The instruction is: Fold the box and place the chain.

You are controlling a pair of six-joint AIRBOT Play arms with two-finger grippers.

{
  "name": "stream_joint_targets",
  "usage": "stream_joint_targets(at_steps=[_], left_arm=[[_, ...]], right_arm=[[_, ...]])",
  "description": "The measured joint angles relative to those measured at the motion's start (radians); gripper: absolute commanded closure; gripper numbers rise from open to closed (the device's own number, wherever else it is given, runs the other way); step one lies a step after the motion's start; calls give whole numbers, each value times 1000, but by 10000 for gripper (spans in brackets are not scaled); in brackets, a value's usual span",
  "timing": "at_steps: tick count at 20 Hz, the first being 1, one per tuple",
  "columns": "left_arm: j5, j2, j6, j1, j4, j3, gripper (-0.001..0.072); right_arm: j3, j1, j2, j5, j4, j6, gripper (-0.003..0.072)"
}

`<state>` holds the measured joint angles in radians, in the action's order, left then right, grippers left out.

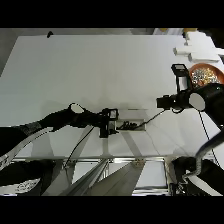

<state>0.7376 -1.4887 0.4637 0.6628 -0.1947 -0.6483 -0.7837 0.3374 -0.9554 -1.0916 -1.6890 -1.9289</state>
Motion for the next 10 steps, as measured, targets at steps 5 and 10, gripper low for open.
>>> stream_joint_targets(at_steps=[5, 10], left_arm=[[0, 0, 0, 0, 0, 0, 490], [0, 0, 0, 0, 0, 0, 490]], right_arm=[[44, -53, -95, 51, -13, 3, 390], [54, -63, -199, 94, -16, 1, 391]])
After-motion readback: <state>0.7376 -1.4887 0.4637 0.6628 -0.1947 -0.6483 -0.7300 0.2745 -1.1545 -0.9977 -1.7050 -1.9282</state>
